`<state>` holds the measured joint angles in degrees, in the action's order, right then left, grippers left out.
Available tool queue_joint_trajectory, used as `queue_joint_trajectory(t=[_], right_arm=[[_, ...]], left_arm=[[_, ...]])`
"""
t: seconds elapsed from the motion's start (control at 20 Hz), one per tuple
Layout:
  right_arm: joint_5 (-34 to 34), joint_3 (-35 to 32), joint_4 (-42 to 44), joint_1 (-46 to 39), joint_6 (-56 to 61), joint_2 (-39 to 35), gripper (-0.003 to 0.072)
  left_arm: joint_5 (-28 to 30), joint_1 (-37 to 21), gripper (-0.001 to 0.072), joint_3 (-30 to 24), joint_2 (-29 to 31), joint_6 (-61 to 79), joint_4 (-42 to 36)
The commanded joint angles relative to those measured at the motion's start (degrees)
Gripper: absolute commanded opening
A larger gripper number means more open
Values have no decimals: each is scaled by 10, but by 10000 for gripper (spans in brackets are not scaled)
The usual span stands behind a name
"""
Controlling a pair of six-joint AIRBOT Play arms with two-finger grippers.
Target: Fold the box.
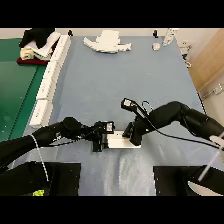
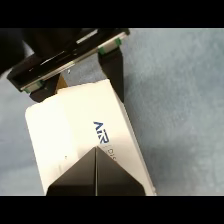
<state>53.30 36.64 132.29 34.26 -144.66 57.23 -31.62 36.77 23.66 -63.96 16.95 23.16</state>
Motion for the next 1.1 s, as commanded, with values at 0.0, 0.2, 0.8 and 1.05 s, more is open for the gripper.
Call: queue_joint_trajectory(t=[0.0,0.2,0.8,1.05], right_arm=[[-111,-57,-19,42,-81,-67,13],[-119,-59,-35,78,-149,-73,242],[-172,-59,-48,109,-256,-28,524],[-183,-59,-63,109,-256,-31,524]], left_arm=[[0,0,498,0,0,0,0],[0,0,497,0,0,0,0],[0,0,498,0,0,0,0],[0,0,497,0,0,0,0]])
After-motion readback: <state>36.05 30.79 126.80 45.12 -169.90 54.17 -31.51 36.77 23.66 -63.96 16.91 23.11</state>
